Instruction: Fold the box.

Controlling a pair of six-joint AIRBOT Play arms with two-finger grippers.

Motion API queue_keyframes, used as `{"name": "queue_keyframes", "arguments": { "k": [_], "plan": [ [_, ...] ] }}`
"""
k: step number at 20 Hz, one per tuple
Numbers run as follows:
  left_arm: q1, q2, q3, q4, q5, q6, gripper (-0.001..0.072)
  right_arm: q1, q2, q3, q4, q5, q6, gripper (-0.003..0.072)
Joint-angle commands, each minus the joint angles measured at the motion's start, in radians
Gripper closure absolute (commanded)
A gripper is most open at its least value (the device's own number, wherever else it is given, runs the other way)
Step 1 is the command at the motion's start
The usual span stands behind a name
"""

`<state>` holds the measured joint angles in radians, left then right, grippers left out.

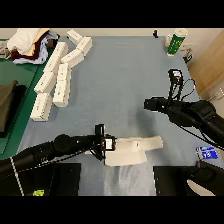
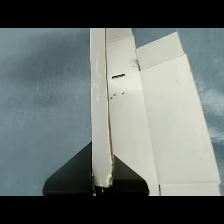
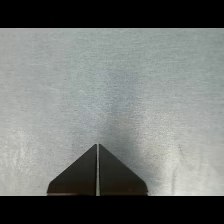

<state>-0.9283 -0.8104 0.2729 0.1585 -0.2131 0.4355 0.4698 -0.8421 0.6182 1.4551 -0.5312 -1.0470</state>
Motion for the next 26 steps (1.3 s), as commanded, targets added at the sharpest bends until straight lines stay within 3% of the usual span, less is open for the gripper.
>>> {"name": "queue_keyframes", "arguments": {
  "k": [1,5,12,18,26],
  "plan": [
    [0.117,-0.002,0.012,-0.002,-0.222,-0.016,0.0698,0.0,0.0,0.001,0.001,0.0,0.0,0.0669],
    [0.162,-0.001,0.022,-0.002,-0.243,-0.013,0.0698,0.0,0.0,0.0,0.001,0.0,0.0,0.0668],
    [0.161,-0.031,0.022,0.071,-0.262,-0.018,0.0696,0.0,0.0,0.0,0.0,0.0,0.0,0.0669],
    [0.161,-0.035,0.022,0.074,-0.243,-0.017,0.0696,0.0,0.0,0.0,0.0,0.0,0.0,0.0669],
    [0.161,-0.039,0.022,0.075,-0.293,-0.017,0.0694,0.0,0.0,0.001,0.0,0.0,0.0,0.0669]
  ]
}}
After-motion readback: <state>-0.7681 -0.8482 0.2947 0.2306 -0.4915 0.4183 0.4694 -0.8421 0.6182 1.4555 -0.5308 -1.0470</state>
